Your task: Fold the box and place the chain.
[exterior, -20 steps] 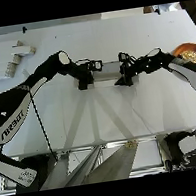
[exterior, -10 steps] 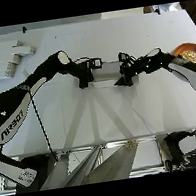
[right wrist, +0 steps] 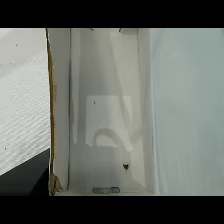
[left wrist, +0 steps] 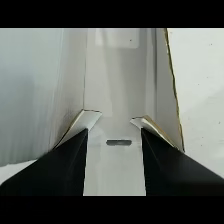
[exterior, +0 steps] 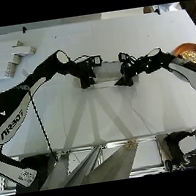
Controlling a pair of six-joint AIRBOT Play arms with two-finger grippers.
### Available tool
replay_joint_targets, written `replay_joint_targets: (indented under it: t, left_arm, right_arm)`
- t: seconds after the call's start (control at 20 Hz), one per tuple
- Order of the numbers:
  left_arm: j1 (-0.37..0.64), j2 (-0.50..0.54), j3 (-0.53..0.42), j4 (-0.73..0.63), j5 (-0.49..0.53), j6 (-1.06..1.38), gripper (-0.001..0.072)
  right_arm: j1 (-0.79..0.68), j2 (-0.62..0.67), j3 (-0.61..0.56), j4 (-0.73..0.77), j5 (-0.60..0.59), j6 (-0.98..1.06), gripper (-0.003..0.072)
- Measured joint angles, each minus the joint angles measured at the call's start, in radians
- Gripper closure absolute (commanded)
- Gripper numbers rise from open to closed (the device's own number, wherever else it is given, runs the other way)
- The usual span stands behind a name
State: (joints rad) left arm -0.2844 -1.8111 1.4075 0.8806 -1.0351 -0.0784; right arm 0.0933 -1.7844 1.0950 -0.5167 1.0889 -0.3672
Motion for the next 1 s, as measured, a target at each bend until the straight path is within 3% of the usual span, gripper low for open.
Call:
replay_joint_targets:
  t: [0.1, 0.3, 0.65, 1.0]
  left_arm:
    - [0.000, 0.000, 0.000, -0.006, -0.006, 0.000, 0.0322]
    - [0.000, 0.000, 0.000, -0.012, -0.018, -0.001, 0.0694]
    - [0.031, 0.026, -0.001, 0.018, -0.049, -0.002, 0.0702]
    - [0.145, 0.171, -0.050, 0.025, -0.066, -0.114, 0.0703]
  right_arm:
    - [0.000, 0.000, 0.000, 0.000, 0.000, 0.000, 0.0268]
    - [0.001, 0.000, 0.000, 0.001, -0.003, 0.002, 0.0268]
    - [0.001, 0.000, 0.000, 0.002, -0.006, 0.004, 0.0268]
    - [0.001, 0.000, 0.000, 0.001, -0.005, 0.003, 0.0268]
